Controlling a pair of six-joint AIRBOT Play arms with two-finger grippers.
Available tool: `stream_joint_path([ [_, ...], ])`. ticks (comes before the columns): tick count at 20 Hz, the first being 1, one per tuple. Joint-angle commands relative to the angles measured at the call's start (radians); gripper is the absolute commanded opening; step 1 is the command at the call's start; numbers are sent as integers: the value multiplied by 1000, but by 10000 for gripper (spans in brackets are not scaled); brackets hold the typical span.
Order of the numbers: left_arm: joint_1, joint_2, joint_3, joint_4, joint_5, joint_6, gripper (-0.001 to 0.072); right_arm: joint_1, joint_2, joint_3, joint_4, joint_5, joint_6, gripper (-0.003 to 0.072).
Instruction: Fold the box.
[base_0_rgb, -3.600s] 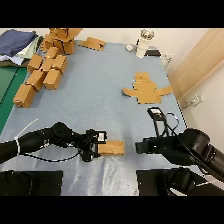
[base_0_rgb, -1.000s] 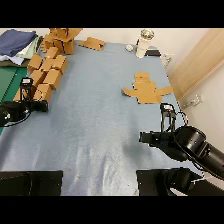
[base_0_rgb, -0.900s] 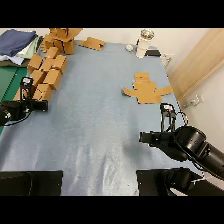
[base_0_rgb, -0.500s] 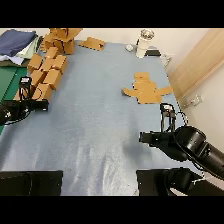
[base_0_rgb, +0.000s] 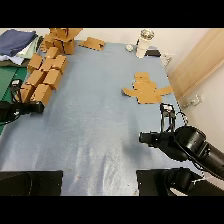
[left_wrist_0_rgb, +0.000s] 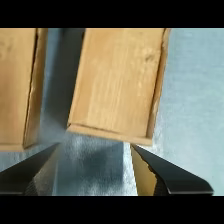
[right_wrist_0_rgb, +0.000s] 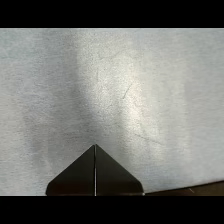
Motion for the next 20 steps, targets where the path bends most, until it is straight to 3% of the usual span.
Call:
stream_joint_path([
  [1, 48, 35, 1, 70, -122, -53, 693, 0, 0, 1, 0, 21, 0, 3],
  [7, 46, 116, 1, 98, -344, -54, 671, 0, 0, 1, 1, 47, -1, 3],
  [9, 45, 145, 1, 98, -464, -53, 101, 0, 0, 1, 2, 68, -12, 3],
  [10, 45, 162, 1, 98, -494, -89, 28, 0, -1, 1, 5, 79, -16, 3],
  [15, 13, 319, 0, 262, -643, -399, 7, -4, -11, 1, 17, 112, -30, 3],
  [17, -86, 437, 0, 388, -681, -558, 7, -53, -46, 5, 66, 159, -81, 3],
  [20, -318, 566, 4, 481, -706, -772, 7, -208, -178, 56, 253, 210, -303, 3],
])
